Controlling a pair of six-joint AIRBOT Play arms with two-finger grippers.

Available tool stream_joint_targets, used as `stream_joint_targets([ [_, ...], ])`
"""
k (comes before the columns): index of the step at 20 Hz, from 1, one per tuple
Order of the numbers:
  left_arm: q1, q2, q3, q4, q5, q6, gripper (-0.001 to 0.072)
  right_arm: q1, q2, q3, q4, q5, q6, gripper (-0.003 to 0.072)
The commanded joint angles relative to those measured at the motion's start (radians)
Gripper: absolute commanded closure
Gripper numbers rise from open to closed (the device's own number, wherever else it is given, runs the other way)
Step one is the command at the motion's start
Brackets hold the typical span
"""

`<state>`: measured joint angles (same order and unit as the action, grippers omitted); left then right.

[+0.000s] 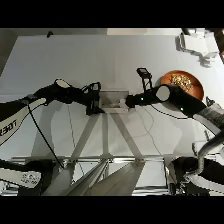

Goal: Fold the box and place the chain.

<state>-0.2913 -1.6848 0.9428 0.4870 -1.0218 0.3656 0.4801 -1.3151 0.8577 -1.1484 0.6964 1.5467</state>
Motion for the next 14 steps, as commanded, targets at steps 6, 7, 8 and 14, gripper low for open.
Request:
stream_joint_targets([
  [6, 0.001, 0.000, 0.000, 0.000, 0.001, 0.000, 0.0523, 0.136, -0.107, 0.129, -0.342, 0.035, 0.412, 0.0252],
  [7, 0.001, 0.000, 0.000, 0.000, 0.001, 0.000, 0.0523, 0.151, -0.122, 0.153, -0.378, 0.054, 0.446, 0.0252],
  [8, 0.001, 0.000, 0.000, 0.000, 0.001, 0.000, 0.0523, 0.165, -0.139, 0.178, -0.395, 0.079, 0.460, 0.0252],
  [14, 0.001, 0.000, 0.000, 0.000, 0.001, 0.000, 0.0523, 0.211, -0.172, 0.217, -0.399, 0.153, 0.583, 0.0252],
])
